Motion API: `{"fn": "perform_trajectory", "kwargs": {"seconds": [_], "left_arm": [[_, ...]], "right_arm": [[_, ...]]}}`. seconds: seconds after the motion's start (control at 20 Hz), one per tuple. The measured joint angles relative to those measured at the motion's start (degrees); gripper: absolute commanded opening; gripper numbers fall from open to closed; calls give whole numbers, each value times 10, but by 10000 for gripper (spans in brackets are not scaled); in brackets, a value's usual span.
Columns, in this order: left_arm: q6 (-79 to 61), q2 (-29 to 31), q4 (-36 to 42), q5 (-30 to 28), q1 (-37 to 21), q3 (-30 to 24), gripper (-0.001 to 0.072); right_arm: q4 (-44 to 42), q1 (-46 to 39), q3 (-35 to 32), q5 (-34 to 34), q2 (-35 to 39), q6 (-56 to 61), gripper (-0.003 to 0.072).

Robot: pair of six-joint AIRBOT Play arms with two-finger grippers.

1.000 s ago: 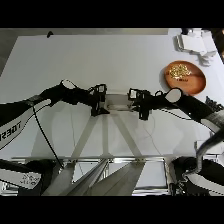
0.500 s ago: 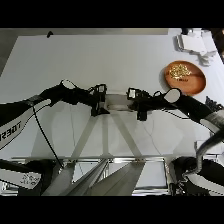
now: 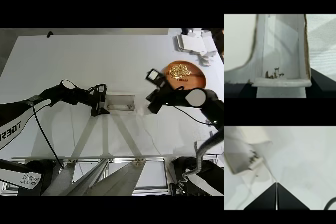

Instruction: Fold the box and place the chain.

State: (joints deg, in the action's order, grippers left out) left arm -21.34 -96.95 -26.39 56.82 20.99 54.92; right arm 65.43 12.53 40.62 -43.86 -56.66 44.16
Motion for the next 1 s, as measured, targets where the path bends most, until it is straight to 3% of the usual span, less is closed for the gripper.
{"fn": "perform_trajectory", "kwargs": {"seconds": [0.2,0.45,0.7,1.0], "left_arm": [[0,0,0,0,0,0,77],[0,0,0,0,0,0,77],[0,0,0,0,0,0,77],[0,0,0,0,0,0,77]], "right_arm": [[13,-73,0,-29,-1,103,10],[-17,-102,-1,-57,-79,145,8],[-87,-108,-2,-89,-174,141,6],[-193,-108,-24,-104,-217,88,7]]}}
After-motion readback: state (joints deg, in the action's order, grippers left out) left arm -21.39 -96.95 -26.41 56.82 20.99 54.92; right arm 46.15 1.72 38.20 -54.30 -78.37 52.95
